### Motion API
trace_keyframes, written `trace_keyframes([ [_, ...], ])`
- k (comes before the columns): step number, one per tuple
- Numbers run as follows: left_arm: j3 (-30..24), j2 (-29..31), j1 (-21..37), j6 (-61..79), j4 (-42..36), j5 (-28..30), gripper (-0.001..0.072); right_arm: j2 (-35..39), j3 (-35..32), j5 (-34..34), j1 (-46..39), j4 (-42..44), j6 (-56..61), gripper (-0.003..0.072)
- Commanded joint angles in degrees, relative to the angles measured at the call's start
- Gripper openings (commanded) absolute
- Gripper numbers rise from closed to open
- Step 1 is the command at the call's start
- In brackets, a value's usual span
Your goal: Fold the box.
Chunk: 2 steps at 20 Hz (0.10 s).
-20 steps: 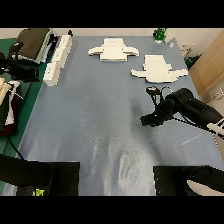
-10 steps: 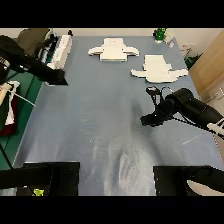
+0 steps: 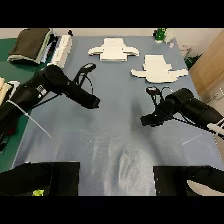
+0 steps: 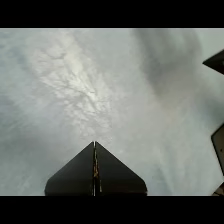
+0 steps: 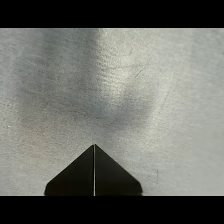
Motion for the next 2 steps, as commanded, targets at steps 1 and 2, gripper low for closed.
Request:
trace_keyframes([
  [1, -1.11, 0.33, -3.78, -0.37, -0.04, 1.73, 0.0016, -0.04, 0.04, 0.02, -0.02, 0.02, 0.00, 0.0005],
  [2, -1.11, 0.33, -4.02, -0.37, -0.04, 1.73, 0.0016, -0.04, 0.04, 0.02, -0.02, 0.02, 0.00, 0.0005],
])
